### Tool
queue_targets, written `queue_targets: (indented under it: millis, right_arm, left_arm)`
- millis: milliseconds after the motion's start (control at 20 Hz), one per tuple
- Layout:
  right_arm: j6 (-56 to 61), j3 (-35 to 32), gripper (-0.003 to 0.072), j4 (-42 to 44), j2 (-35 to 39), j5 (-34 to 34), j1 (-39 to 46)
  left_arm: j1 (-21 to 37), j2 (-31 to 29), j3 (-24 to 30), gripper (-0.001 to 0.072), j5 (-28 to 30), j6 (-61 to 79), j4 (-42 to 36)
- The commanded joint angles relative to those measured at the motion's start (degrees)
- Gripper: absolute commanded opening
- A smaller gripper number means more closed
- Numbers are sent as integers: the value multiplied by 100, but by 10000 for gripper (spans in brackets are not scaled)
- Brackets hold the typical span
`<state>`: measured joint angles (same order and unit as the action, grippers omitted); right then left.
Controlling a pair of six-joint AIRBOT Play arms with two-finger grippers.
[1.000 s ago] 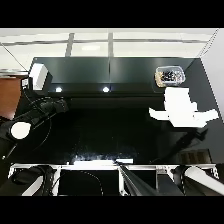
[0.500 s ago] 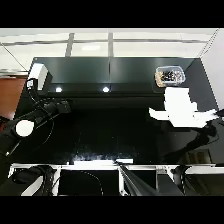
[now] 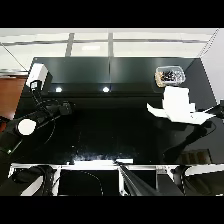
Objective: Fold the box and place the chain.
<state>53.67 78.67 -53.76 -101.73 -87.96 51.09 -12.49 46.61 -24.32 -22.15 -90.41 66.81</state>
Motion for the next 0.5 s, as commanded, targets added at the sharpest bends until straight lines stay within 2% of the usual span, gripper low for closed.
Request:
queue_targets:
  millis: [0, 100, 250, 350, 450]
  right_arm:
    - [-63, -153, 10, 66, 251, -168, -234]
    - [-140, -647, 10, 422, 697, -33, -389]
    - [-162, -1834, 8, 1196, 1580, 164, -839]
    - [-81, -2815, 9, 1543, 2389, 822, -1388]
    - [55, -3838, 9, 2009, 3318, 1834, -2094]
  left_arm:
    - [-4, 4, -2, 705, -173, 0, -2]
    - [-4, 4, -2, 705, -284, 0, -15]
    - [-4, 4, -2, 705, -339, 0, -315]
    - [-24, 4, -2, 705, -389, 2, -605]
    - [-227, 4, -2, 705, -411, 26, -623]
